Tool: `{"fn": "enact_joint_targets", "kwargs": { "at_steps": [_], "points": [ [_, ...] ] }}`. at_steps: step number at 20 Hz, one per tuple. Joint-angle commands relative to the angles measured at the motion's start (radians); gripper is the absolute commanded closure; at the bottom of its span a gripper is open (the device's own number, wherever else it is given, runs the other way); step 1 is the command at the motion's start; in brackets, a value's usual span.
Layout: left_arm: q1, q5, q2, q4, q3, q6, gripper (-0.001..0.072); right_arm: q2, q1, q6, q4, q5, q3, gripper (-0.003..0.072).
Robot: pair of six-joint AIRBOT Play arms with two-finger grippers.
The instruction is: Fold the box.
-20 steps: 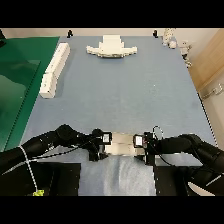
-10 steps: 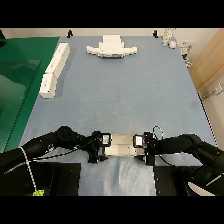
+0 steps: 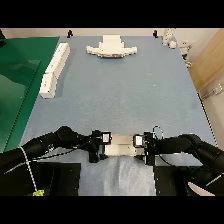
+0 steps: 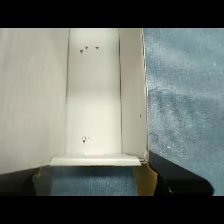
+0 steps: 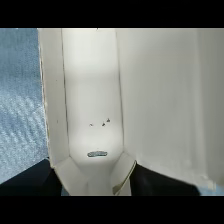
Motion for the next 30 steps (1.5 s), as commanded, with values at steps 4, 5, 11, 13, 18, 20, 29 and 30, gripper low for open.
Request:
{"fn": "enact_joint_targets", "kwargs": {
  "at_steps": [4, 5, 11, 13, 18, 20, 29, 30],
  "points": [
    [0.0, -0.018, 0.001, 0.021, 0.0, -0.003, 0.0018, 0.0, 0.0, 0.0, -0.001, -0.001, 0.0, 0.0149],
    [0.0, -0.024, 0.001, 0.023, 0.0, 0.001, 0.0018, 0.0, 0.0, 0.0, -0.001, -0.001, 0.0, 0.0149],
    [0.0, -0.022, 0.0, 0.022, 0.001, 0.001, 0.0018, 0.0, 0.0, 0.0, -0.001, -0.001, 0.0, 0.0149],
    [0.0, -0.021, -0.001, 0.019, 0.002, 0.001, 0.0018, 0.0, 0.0, 0.0, -0.001, -0.001, 0.0, 0.0149],
    [-0.001, -0.011, -0.01, 0.014, 0.009, -0.01, 0.0018, 0.0, 0.0, 0.0, -0.001, -0.001, 0.0, 0.0149],
    [-0.007, 0.009, -0.011, 0.014, 0.01, -0.026, 0.0019, 0.0, 0.0, 0.0, -0.001, -0.001, 0.0, 0.0149],
    [-0.037, 0.022, -0.013, 0.041, 0.01, -0.051, 0.002, 0.0, 0.0, 0.0, -0.001, -0.001, 0.0, 0.0149],
    [-0.037, 0.022, -0.013, 0.042, 0.01, -0.055, 0.0073, 0.0, 0.0, 0.0, -0.001, -0.001, 0.0, 0.0149]
  ]
}}
